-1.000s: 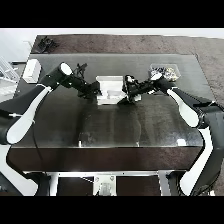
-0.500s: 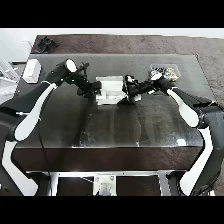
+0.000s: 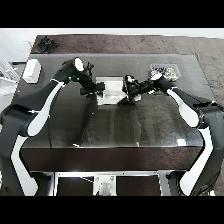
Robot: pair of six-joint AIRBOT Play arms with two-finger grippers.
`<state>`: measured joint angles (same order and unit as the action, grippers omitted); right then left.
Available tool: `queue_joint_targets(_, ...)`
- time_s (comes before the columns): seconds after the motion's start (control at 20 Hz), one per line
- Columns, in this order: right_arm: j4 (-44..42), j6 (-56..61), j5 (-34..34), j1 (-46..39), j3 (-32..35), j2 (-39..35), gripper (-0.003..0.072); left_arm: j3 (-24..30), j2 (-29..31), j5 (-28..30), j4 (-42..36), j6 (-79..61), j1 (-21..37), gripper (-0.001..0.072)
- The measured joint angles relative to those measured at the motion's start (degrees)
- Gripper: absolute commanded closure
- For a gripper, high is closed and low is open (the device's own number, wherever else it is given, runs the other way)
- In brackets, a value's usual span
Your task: Fold the box and place the chain.
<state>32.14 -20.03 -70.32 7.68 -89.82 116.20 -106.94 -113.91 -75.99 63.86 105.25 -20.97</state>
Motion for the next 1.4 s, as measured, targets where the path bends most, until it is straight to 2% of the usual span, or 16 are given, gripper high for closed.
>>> queue_joint_targets(0.2, 0.0, 0.0, 0.0, 0.0, 0.0, 0.0, 0.0117, -4.2, -2.9, -3.0, 1.0, 1.2, -0.1, 0.0301)
queue_joint_targets(0.45, 0.0, 0.0, 0.0, 0.0, 0.0, 0.0, 0.0118, -6.6, -4.0, -4.6, 0.8, -0.4, -0.2, 0.0301)
queue_joint_targets(0.8, 0.0, 0.0, 0.0, 0.0, 0.0, 0.0, 0.0118, -7.4, -4.3, -4.2, 1.4, 1.2, -0.5, 0.0302)
queue_joint_targets(1.4, 0.0, 0.0, 0.0, 0.0, 0.0, 0.0, 0.0117, -7.5, -4.4, -4.0, 8.9, 7.0, -2.2, 0.0303)
